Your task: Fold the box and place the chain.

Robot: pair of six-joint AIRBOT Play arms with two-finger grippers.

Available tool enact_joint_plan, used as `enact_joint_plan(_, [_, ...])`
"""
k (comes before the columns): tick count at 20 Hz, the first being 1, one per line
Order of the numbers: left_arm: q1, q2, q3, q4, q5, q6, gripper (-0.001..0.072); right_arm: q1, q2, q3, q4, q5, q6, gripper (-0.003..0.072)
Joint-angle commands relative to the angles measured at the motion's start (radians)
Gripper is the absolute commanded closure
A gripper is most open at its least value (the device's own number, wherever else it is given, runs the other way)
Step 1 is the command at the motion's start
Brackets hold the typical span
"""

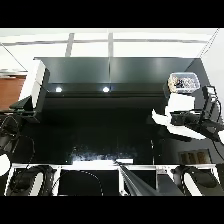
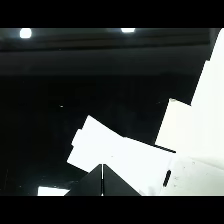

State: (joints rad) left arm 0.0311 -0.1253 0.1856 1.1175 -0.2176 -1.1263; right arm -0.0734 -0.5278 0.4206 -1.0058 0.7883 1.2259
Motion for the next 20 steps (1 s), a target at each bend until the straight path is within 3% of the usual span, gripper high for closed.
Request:
enact_joint_plan(1, [0.0, 0.001, -0.001, 0.0, 0.0, 0.0, 0.0679, 0.0, 0.001, 0.0, 0.0, 0.0, 0.0, 0.0674])
enact_joint_plan(4, [0.0, 0.001, -0.001, 0.0, 0.0, 0.0, 0.0679, 0.0, 0.001, 0.0, 0.018, -0.029, 0.0, 0.0674])
enact_joint_plan(7, [0.0, 0.001, -0.001, 0.0, 0.001, -0.001, 0.0679, 0.0, 0.001, 0.0, 0.056, -0.227, 0.001, 0.0674])
enact_joint_plan(9, [0.0, 0.001, -0.001, -0.004, 0.039, -0.007, 0.0679, 0.0, 0.001, 0.0, 0.082, -0.275, 0.001, 0.0674])
enact_joint_plan(12, [0.0, 0.001, -0.001, -0.158, 0.132, -0.008, 0.0679, 0.0, 0.0, 0.0, 0.084, -0.412, 0.0, 0.0674])
enact_joint_plan(15, [-0.001, -0.038, -0.001, -0.334, 0.143, -0.011, 0.068, -0.034, -0.074, 0.013, 0.018, -0.642, 0.001, 0.0674])
enact_joint_plan(17, [-0.018, -0.104, 0.002, -0.451, 0.069, -0.009, 0.068, -0.151, -0.224, 0.135, 0.017, -0.519, 0.001, 0.0674])
enact_joint_plan(20, [-0.061, -0.272, 0.074, -0.437, -0.172, 0.055, 0.068, -0.362, -0.496, 0.445, -0.061, -0.182, 0.004, 0.0674])
